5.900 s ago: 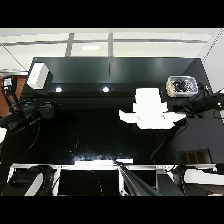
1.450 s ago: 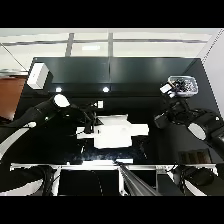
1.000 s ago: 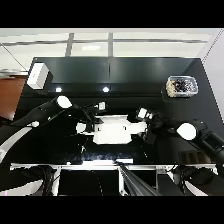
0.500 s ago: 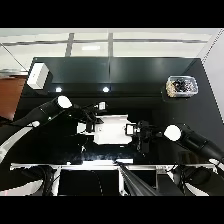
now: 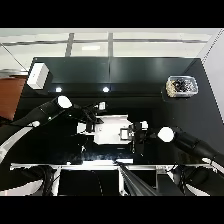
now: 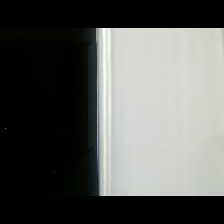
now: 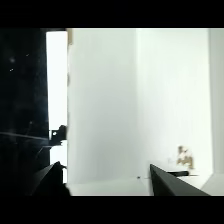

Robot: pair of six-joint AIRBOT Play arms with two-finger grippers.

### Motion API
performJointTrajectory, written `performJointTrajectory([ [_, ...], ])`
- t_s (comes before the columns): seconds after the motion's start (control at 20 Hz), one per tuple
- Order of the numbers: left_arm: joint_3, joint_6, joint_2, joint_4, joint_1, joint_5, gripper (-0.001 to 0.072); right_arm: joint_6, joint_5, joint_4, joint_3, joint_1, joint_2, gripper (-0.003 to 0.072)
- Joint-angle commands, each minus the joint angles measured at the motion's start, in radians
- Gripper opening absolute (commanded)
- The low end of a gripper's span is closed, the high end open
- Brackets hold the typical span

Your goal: Fold the box and place the chain.

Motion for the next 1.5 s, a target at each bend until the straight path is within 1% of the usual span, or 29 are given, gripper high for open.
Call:
performJointTrajectory([
  [0.0, 0.0, 0.0, -0.001, 0.0, 0.0, -0.006, 0.0031, 0.028, -0.1, 0.021, 0.003, 0.005, 0.0, 0.072],
  [0.15, 0.0, 0.0, -0.001, 0.0, 0.0, -0.005, 0.0032, 0.095, -0.107, 0.012, 0.026, -0.028, 0.05, 0.072],
  [0.3, 0.0, 0.0, -0.001, 0.0, 0.0, -0.005, 0.0032, 0.094, -0.115, 0.008, 0.035, -0.069, 0.077, 0.072],
  [0.55, 0.0, 0.0, -0.001, 0.0, 0.0, -0.005, 0.0032, 0.093, -0.143, 0.012, 0.036, -0.079, 0.076, 0.072],
  [0.7, 0.0, 0.0, -0.001, 0.0, 0.0, -0.005, 0.0031, 0.093, -0.101, 0.015, 0.036, -0.082, 0.069, 0.072],
  [0.9, 0.0, 0.0, -0.001, 0.0, 0.0, -0.005, 0.0031, 0.072, -0.104, 0.047, 0.037, -0.091, 0.068, 0.072],
  [0.95, 0.0, 0.0, -0.001, 0.0, 0.0, -0.005, 0.003, 0.047, -0.104, 0.068, 0.037, -0.102, 0.066, 0.072],
  [1.05, 0.0, 0.0, -0.001, 0.0, 0.0, -0.003, 0.0031, -0.036, -0.096, 0.164, 0.037, -0.146, 0.057, 0.072],
  [1.1, 0.0, 0.0, -0.001, 0.0, 0.0, -0.003, 0.003, -0.08, -0.065, 0.215, 0.038, -0.171, 0.05, 0.072],
  [1.2, 0.0, 0.0, -0.001, 0.0, 0.0, 0.0, 0.003, -0.196, 0.051, 0.303, 0.039, -0.213, 0.015, 0.072],
  [1.45, 0.0, 0.0, -0.001, 0.0, 0.0, 0.003, 0.003, -0.339, 0.064, 0.407, 0.04, -0.215, -0.051, 0.072],
])
